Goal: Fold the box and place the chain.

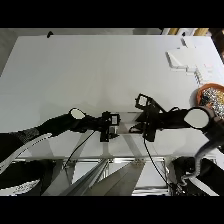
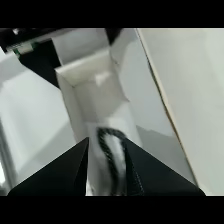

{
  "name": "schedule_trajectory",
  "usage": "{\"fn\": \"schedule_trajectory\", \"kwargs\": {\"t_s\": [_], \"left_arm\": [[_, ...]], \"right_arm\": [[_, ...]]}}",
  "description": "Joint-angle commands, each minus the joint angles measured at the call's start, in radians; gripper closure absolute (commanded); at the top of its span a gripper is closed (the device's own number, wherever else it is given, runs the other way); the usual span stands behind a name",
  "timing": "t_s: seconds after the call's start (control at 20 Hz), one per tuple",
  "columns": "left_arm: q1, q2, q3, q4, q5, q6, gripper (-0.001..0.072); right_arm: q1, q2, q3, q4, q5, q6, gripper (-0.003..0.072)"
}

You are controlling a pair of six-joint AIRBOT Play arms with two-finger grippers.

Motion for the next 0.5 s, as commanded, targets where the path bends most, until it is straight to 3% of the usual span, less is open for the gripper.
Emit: {"fn": "schedule_trajectory", "kwargs": {"t_s": [0.0, 0.2, 0.45], "left_arm": [[0.001, 0.001, 0.0, 0.0, 0.0, 0.0, 0.0435], [0.0, 0.001, 0.0, 0.0, 0.0, 0.0, 0.0435], [0.0, 0.001, 0.0, 0.0, 0.0, 0.0, 0.0435]], "right_arm": [[-0.122, 0.156, 0.001, -0.216, 0.099, -0.183, 0.0467], [-0.294, 0.195, -0.029, -0.334, 0.142, -0.25, 0.0467], [-0.332, 0.033, -0.142, -0.369, 0.055, -0.309, 0.047]]}}
